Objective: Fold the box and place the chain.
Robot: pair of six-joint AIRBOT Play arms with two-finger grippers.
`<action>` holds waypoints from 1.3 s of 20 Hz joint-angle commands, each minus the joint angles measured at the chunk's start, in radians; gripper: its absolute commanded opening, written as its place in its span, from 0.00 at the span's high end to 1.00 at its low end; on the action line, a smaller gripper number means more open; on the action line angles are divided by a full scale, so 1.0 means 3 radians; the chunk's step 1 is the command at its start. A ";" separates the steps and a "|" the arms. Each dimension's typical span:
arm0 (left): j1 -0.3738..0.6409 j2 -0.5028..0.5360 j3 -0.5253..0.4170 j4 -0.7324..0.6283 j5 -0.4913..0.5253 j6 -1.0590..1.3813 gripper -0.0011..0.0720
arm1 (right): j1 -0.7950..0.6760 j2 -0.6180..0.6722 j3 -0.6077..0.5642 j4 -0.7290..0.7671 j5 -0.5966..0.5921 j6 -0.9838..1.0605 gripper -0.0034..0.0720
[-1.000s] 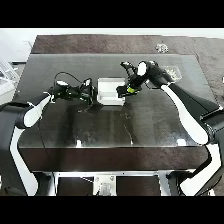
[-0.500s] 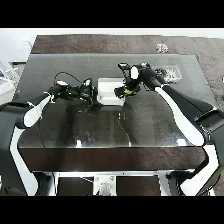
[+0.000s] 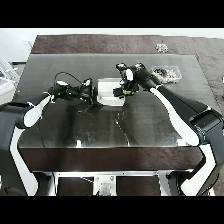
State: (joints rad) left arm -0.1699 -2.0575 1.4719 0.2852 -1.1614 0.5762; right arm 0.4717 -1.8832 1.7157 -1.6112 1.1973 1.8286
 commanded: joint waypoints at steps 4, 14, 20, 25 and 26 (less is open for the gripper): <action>0.0003 0.0003 0.0000 -0.0003 0.0004 0.0000 0.35 | 0.0045 -0.0064 0.0023 -0.0271 0.0237 0.0188 0.47; 0.0003 0.0003 0.0000 -0.0003 0.0008 0.0001 0.35 | 0.0153 -0.0090 0.0168 -0.0242 0.0226 0.0189 0.92; 0.0003 0.0003 0.0000 -0.0003 0.0008 0.0001 0.35 | 0.0188 -0.0113 0.0169 -0.0239 0.0228 0.0189 0.95; 0.0004 0.0003 0.0000 -0.0003 0.0008 0.0001 0.35 | 0.0182 -0.0111 0.0205 -0.0243 0.0229 0.0252 0.55; 0.0004 0.0003 0.0000 -0.0003 0.0008 0.0001 0.35 | 0.0182 -0.0109 0.0231 -0.0244 0.0230 0.0252 0.53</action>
State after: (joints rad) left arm -0.1688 -2.0575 1.4715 0.2863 -1.1587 0.5812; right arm 0.5289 -1.9163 1.7733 -1.6787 1.2739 1.8851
